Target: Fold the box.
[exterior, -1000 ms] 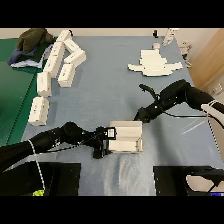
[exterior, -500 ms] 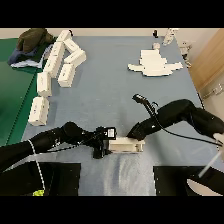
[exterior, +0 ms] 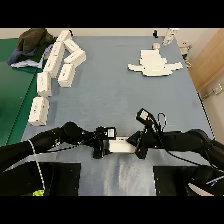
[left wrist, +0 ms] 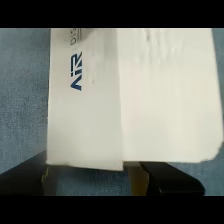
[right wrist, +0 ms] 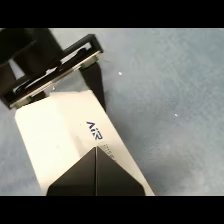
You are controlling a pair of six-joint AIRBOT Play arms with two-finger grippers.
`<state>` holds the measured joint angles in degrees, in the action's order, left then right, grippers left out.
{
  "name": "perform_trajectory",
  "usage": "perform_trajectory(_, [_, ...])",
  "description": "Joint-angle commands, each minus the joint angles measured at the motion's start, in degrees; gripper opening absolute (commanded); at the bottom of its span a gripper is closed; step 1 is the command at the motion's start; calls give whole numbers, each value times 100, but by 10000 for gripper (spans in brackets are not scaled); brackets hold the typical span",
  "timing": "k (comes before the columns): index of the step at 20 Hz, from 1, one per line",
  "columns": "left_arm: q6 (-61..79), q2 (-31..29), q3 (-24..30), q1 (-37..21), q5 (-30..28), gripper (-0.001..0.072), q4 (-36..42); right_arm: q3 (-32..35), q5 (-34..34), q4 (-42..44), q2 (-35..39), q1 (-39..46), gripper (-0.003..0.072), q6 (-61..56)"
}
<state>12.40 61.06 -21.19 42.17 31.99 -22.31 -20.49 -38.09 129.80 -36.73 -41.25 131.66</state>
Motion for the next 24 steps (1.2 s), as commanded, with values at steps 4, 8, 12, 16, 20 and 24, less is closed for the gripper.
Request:
perform_trajectory(4, [0,4,0,0,-2,509,0,63,216,-835,245,-492,247,1110])
perform_trajectory(8, [0,4,0,0,-2,509,0,-50,120,-748,236,-588,453,1766])
perform_trajectory(12, [0,4,0,0,-2,509,0,-50,162,-898,-238,-931,453,1786])
perform_trajectory(16, [0,4,0,0,-2,510,0,-122,516,-1576,-581,-1154,453,1781])
perform_trajectory(20, [0,4,0,0,-2,509,0,-269,564,-1860,-568,-1198,453,1784])
perform_trajectory(24, [0,4,0,0,-2,509,0,-278,555,-1858,-555,-1198,453,1781])
